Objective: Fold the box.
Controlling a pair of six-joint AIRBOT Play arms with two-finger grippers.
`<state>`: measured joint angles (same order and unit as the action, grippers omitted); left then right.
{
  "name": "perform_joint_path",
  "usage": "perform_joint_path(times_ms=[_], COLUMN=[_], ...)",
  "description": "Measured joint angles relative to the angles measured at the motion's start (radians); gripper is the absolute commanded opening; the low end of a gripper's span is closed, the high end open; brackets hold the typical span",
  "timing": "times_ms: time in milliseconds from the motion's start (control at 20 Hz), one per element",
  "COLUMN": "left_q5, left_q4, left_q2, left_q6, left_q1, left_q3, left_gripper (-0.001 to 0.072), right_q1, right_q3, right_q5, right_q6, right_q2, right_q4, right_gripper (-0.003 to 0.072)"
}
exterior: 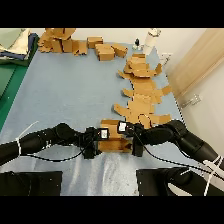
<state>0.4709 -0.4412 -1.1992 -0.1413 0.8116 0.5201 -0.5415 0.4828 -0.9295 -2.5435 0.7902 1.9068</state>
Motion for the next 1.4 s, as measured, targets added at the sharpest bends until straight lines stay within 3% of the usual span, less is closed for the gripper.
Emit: perform_joint_path(times_ms=[100, 250, 300, 400, 450, 750, 800, 900, 950, 1050, 1100, 1400], left_q5=[0.0, 0.0, 0.0, 0.0, 0.0, 0.0, 0.0, 0.0, 0.0, -0.001, 0.0, 0.0], left_q4=[0.0, 0.0, 0.0, 0.0, 0.0, 0.001, 0.001, 0.001, 0.001, 0.0, 0.0, 0.0], left_q2=[0.0, 0.0, 0.0, 0.0, 0.0, 0.0, 0.0, 0.0, 0.0, 0.0, 0.0, 0.0], left_q6=[0.0, 0.0, 0.001, 0.001, 0.002, 0.001, 0.0, 0.0, 0.0, -0.002, -0.001, -0.001], left_q1=[0.0, 0.0, 0.0, 0.0, 0.0, 0.0, 0.0, 0.0, 0.0, 0.0, 0.0, 0.0], left_q3=[0.0, 0.0, 0.0, 0.0, 0.0, 0.0, 0.0, 0.0, 0.0, 0.0, 0.0, 0.0], left_gripper=[0.0385, 0.0385, 0.0385, 0.0385, 0.0385, 0.0385, 0.0385, 0.0385, 0.0385, 0.0385, 0.0385, 0.0385], right_q1=[-0.019, -0.039, -0.043, -0.048, -0.05, -0.052, -0.052, -0.052, -0.052, -0.049, -0.039, 0.127], right_q3=[-0.002, -0.002, -0.002, -0.002, -0.002, -0.002, -0.002, -0.002, -0.002, 0.002, 0.011, 0.077], right_q5=[0.016, 0.047, 0.058, 0.074, 0.077, 0.091, 0.091, 0.091, 0.091, 0.077, 0.046, -0.236], right_q6=[-0.024, -0.045, -0.048, -0.052, -0.054, -0.058, -0.058, -0.058, -0.057, -0.014, 0.05, 0.728], right_q2=[0.003, 0.008, 0.011, 0.023, 0.031, 0.068, 0.071, 0.074, 0.073, 0.058, 0.042, -0.125], right_q4=[0.032, 0.064, 0.073, 0.093, 0.099, 0.112, 0.113, 0.113, 0.113, 0.09, 0.051, -0.302], right_gripper=[0.008, 0.0087, 0.0118, 0.0379, 0.0468, 0.0487, 0.0529, 0.0545, 0.0516, 0.0084, 0.0006, 0.0004])
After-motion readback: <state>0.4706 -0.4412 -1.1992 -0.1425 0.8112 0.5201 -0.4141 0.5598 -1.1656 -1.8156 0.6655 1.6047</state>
